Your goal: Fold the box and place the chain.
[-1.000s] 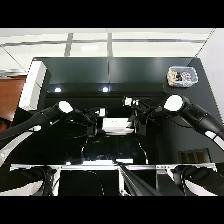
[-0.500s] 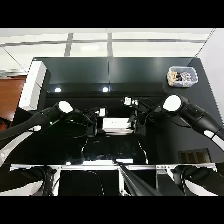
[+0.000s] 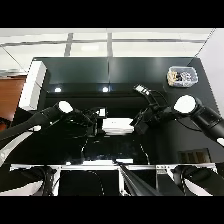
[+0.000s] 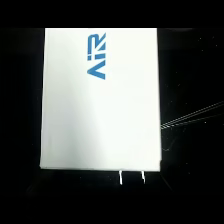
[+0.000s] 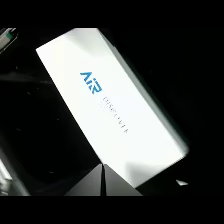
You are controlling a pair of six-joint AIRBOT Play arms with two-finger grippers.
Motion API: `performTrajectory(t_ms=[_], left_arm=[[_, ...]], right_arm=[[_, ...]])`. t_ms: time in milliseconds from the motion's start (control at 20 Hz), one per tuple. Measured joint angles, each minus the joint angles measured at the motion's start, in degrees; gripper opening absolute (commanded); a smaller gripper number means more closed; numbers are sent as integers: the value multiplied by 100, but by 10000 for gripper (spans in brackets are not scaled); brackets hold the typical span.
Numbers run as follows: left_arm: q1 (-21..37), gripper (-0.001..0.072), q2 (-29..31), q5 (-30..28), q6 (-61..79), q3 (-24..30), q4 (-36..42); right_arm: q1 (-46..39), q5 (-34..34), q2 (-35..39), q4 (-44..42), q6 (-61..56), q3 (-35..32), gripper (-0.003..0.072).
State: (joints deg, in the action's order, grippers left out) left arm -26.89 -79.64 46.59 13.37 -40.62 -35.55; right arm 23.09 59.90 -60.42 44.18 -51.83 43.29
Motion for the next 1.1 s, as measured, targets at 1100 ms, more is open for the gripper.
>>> performTrajectory(t_ms=[1100], left_arm=[[-2, 418, 0, -2, -15, 0, 9]], right_arm=[[-129, -507, -1222, -1268, -1091, -304, 12]])
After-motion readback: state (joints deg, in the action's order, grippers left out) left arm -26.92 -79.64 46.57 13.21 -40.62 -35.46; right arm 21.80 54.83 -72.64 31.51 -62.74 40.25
